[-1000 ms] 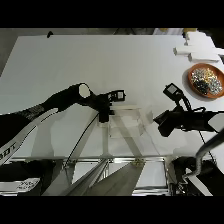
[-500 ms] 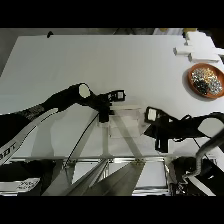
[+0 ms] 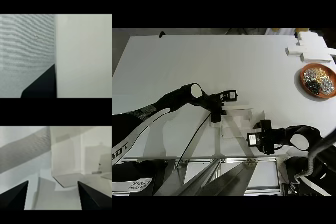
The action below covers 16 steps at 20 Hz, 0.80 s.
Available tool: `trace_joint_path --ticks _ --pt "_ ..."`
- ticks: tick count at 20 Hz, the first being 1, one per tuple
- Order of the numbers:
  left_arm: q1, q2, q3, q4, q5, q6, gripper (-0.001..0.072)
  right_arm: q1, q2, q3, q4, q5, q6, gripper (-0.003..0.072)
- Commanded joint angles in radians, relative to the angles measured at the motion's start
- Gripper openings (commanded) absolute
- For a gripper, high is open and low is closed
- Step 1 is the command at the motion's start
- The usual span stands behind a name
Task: Fold the box and place the chain.
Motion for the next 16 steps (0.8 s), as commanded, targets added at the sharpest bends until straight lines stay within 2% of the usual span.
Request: trace_joint_path --ticks 1,6,9,13,16 --pt "-0.001 -0.001 0.0 0.0 0.0 0.0 0.0011 0.068 -0.016 -0.055 -0.014 -0.197 -0.043 0.0684" --pt "-0.001 -0.001 0.0 0.0 0.0 0.0 0.0011 0.069 -0.076 -0.052 -0.013 -0.355 -0.043 0.0683" --pt "-0.001 -0.001 0.0 0.0 0.0 0.0 0.0011 0.008 -0.088 -0.022 -0.002 -0.341 -0.045 0.0683" --pt "-0.001 -0.001 0.0 0.0 0.0 0.0 0.0011 -0.074 -0.103 0.05 0.0 -0.23 -0.066 0.0682" --pt "-0.001 -0.001 0.0 0.0 0.0 0.0 0.0011 -0.13 -0.108 0.087 0.085 -0.184 -0.157 0.0682"
